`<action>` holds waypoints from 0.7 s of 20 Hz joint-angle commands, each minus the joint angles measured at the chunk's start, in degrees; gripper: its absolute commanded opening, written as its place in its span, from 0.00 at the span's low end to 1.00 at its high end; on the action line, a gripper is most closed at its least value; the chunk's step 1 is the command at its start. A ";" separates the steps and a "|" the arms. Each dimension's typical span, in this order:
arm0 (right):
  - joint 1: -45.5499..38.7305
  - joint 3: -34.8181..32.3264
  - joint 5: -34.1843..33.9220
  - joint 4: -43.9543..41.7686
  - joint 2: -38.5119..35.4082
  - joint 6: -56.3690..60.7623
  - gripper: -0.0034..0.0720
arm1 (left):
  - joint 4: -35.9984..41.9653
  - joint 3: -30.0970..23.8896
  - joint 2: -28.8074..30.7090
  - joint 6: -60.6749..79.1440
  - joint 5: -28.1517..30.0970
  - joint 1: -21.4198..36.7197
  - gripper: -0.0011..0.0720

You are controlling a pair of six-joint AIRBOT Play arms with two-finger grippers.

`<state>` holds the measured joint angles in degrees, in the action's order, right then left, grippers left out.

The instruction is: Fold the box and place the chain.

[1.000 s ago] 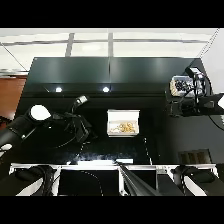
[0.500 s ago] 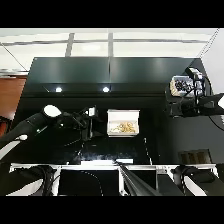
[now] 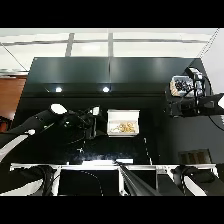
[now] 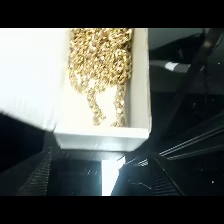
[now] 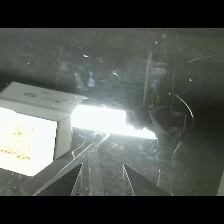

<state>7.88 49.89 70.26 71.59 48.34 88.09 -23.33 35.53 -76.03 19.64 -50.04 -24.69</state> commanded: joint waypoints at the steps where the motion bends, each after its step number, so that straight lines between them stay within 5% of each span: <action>1: 0.02 -0.04 -0.09 -0.02 -0.02 -0.02 0.46 | -0.15 0.48 -0.48 -1.31 1.66 -1.73 0.98; 14: 0.02 -0.02 -1.11 -0.04 0.02 -0.02 0.46 | -0.17 0.74 -0.61 -2.40 3.89 -3.19 0.98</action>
<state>7.88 49.89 69.43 71.57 48.34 88.09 -23.44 36.12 -76.53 17.54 -46.96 -27.40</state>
